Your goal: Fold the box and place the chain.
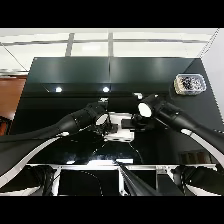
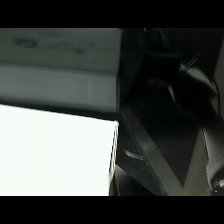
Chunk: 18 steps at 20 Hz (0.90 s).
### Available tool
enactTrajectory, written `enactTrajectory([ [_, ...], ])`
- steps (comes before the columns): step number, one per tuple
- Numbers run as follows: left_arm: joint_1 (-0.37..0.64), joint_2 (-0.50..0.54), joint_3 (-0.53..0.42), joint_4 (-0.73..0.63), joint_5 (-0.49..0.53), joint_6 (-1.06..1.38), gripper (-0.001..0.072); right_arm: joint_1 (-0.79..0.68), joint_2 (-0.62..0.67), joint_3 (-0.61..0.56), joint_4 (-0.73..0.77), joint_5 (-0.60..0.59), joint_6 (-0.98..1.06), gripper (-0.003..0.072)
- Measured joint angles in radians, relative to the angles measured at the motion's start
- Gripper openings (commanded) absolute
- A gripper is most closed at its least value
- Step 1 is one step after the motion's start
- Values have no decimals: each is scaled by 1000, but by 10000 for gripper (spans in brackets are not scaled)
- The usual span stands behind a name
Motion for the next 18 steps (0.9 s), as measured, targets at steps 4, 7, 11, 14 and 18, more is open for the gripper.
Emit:
enactTrajectory([
  [4,0,0,0,-1,3,0,31,-39,121,13,-23,43,-53,151],
  [7,0,0,0,-1,3,0,31,-102,240,16,-64,98,-98,149],
  [11,0,0,0,-1,1,0,31,-236,365,16,-255,138,-143,148],
  [14,0,0,0,0,2,-1,32,-394,397,6,-392,58,-185,149],
  [18,0,0,0,0,2,-1,31,-649,341,-6,-442,-170,-216,150],
])
